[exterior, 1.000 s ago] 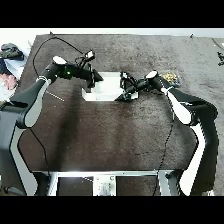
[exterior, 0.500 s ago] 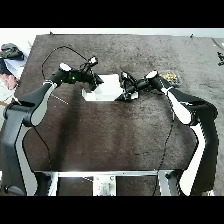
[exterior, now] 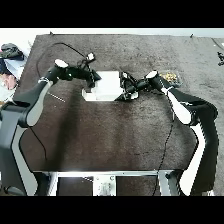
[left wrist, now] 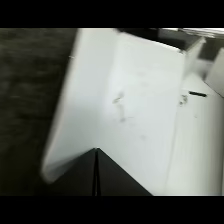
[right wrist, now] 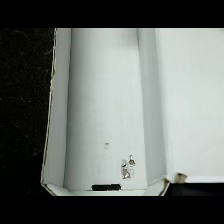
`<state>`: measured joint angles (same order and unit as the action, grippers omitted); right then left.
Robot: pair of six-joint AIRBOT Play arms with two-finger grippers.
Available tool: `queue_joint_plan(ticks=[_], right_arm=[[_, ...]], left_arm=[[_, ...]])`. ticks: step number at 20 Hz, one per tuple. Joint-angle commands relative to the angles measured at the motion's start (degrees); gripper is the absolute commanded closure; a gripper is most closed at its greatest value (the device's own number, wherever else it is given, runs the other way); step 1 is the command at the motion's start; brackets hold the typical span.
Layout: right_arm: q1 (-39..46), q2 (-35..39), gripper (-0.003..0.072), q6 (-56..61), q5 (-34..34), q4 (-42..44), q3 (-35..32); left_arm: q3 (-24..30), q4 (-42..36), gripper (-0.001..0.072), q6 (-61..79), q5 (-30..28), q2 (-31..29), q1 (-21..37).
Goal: Fold the box and place the chain.
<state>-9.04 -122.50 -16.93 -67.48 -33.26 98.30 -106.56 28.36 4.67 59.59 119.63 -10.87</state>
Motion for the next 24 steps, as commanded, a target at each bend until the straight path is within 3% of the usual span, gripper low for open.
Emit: queue_joint_plan(ticks=[1, 5, 6, 7, 8, 13, 20, 24], right_arm=[[0.0, 0.0, 0.0238, 0.1, 0.0, 0.0, 0.0], [0.0, 0.0, 0.0237, 0.1, -0.1, 0.0, 0.0], [0.0, 0.0, 0.0237, 0.1, -0.1, 0.0, 0.0], [0.0, 0.0, 0.0237, 0.1, -0.1, 0.0, 0.0], [0.0, 0.0, 0.0238, 0.1, -0.1, 0.0, 0.0], [0.0, 0.0, 0.0237, 0.1, 0.0, 0.0, 0.0], [0.0, 0.0, 0.0237, 0.1, 0.0, 0.0, 0.0], [0.0, 0.0, 0.0237, 0.1, -0.1, 0.0, 0.0]], left_arm=[[-0.4, -0.1, 0.0698, 0.3, 5.7, -3.8, 2.6], [-1.0, 2.4, 0.0687, 0.4, 18.6, -5.8, 4.9], [-1.0, 4.5, 0.0412, 0.5, 20.3, -5.7, 5.0], [-1.0, 7.1, 0.0087, 0.3, 21.0, -5.7, 4.8], [-1.0, 10.4, 0.0041, -0.1, 20.9, -5.7, 4.5], [-0.3, 24.1, 0.0043, -0.3, 20.6, -5.0, 1.7], [4.8, 23.9, 0.0043, -0.1, 15.3, -5.0, -1.2], [6.7, 24.0, 0.0043, -0.1, 9.3, -4.9, -2.4]])
